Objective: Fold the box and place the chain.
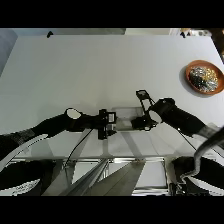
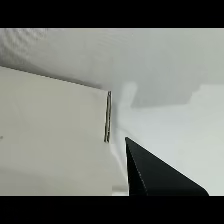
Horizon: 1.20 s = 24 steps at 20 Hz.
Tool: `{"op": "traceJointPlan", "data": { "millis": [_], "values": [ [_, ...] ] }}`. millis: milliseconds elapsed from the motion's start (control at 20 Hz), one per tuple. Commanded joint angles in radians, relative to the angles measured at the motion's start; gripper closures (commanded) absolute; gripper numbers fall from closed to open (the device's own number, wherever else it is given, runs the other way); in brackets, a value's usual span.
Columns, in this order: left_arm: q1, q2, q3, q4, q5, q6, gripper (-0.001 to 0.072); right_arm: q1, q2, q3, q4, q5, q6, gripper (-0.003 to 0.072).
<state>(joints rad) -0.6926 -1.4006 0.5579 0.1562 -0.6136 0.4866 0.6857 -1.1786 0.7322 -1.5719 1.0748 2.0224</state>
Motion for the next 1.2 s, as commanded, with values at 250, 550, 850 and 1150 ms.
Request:
{"op": "traceJointPlan", "data": {
  "millis": [250,550,850,1150],
  "values": [
    [-0.001,0.000,-0.001,0.009,0.010,0.003,0.0336,0.000,0.219,0.027,-0.047,0.161,-0.150,0.0283],
    [-0.001,0.000,-0.001,0.009,0.011,0.003,0.0336,-0.096,0.239,0.201,-0.074,0.351,-0.388,0.0276],
    [-0.001,0.000,-0.001,0.009,0.007,0.003,0.0336,-0.529,0.204,0.299,-0.123,0.155,-0.520,0.0279],
    [-0.001,0.000,-0.001,0.009,0.007,0.003,0.0336,-0.853,-0.058,0.446,-0.122,0.030,-0.559,0.0378]
  ]
}}
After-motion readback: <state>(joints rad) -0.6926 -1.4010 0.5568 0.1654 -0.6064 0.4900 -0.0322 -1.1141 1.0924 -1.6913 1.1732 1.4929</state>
